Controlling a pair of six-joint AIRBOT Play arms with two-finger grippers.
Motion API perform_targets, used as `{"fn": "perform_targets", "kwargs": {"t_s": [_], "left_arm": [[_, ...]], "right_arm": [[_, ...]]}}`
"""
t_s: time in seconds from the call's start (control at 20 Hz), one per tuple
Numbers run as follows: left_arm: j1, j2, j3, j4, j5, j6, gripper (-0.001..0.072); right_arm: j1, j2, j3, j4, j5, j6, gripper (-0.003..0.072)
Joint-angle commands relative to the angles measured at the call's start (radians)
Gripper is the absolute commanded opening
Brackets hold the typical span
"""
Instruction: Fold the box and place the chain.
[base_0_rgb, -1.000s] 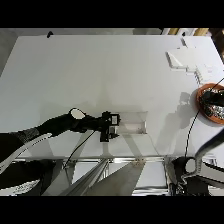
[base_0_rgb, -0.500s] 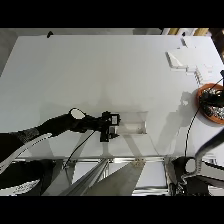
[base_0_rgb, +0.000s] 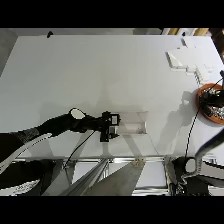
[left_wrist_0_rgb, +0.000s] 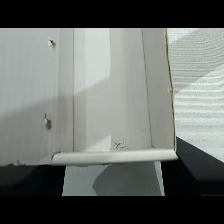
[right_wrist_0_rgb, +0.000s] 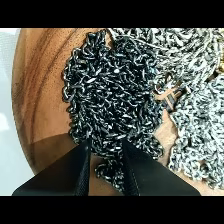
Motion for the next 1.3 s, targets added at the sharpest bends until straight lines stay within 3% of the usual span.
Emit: {"fn": "perform_targets", "kwargs": {"t_s": [0.0,0.1,0.2,0.3,0.9,0.95,1.0,1.25], "left_arm": [[0.000,0.001,0.000,0.000,0.000,0.000,0.0274],[0.000,0.001,0.000,0.000,0.000,0.000,0.0274],[0.000,0.001,0.000,0.000,0.000,0.000,0.0274],[0.000,0.001,0.000,0.000,0.000,0.000,0.0274],[0.000,0.001,0.000,0.000,0.000,0.000,0.0274],[0.001,0.001,0.000,0.000,0.000,0.000,0.0274],[0.000,0.001,0.000,0.000,0.000,0.000,0.0274],[0.000,0.001,0.000,0.000,0.000,0.000,0.0274]], "right_arm": [[-0.001,-0.022,0.000,-0.002,0.004,0.001,0.0199],[-0.001,-0.024,0.000,-0.002,0.008,0.009,0.0172],[-0.001,-0.024,0.000,-0.003,0.021,0.023,0.0048],[0.000,-0.023,0.000,-0.003,0.045,0.023,0.0017],[0.000,0.075,0.000,0.012,0.092,-0.019,0.0017],[0.000,0.074,0.000,0.034,0.090,-0.053,0.0065],[0.000,0.069,0.000,0.060,0.087,-0.088,0.0170],[-0.001,0.016,0.000,0.094,0.091,-0.132,0.0190]]}}
